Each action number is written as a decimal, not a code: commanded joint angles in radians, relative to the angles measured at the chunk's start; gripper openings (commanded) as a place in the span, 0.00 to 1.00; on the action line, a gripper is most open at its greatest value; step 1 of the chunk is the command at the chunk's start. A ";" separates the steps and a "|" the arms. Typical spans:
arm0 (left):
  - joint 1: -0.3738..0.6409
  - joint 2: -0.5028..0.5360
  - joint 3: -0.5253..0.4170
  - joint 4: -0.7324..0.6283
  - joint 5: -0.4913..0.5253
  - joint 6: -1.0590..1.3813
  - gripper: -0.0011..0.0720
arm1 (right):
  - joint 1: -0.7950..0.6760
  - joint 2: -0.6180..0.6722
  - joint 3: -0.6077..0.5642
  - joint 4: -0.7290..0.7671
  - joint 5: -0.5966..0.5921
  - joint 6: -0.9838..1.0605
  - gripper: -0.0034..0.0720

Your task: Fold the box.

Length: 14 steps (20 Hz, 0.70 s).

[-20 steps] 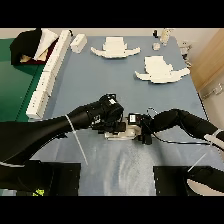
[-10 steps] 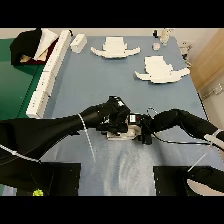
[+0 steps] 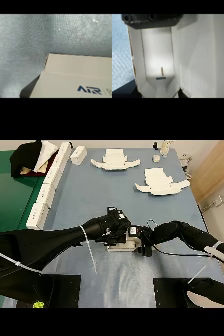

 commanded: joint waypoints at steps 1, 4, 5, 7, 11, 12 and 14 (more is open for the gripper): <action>0.000 -0.001 0.001 -0.003 0.003 -0.008 0.03 | 0.001 0.000 0.000 0.001 0.000 -0.001 0.74; 0.000 -0.001 0.001 -0.003 0.002 -0.005 0.04 | 0.001 0.000 0.000 0.001 0.000 -0.001 0.74; 0.000 -0.001 0.001 -0.003 0.001 -0.004 0.04 | 0.001 0.000 0.000 0.001 0.000 -0.001 0.74; 0.000 0.000 0.004 -0.003 -0.007 0.003 0.59 | 0.001 0.000 0.000 0.001 0.000 -0.001 0.74; 0.000 0.003 0.037 -0.002 -0.060 0.010 0.75 | 0.001 0.000 0.000 0.001 0.000 -0.001 0.74; 0.000 0.010 0.046 -0.002 -0.073 0.018 0.75 | 0.001 0.000 0.000 0.001 0.000 -0.001 0.74; 0.000 0.041 0.055 -0.001 -0.106 0.050 0.75 | 0.001 0.000 0.000 0.001 0.000 -0.001 0.74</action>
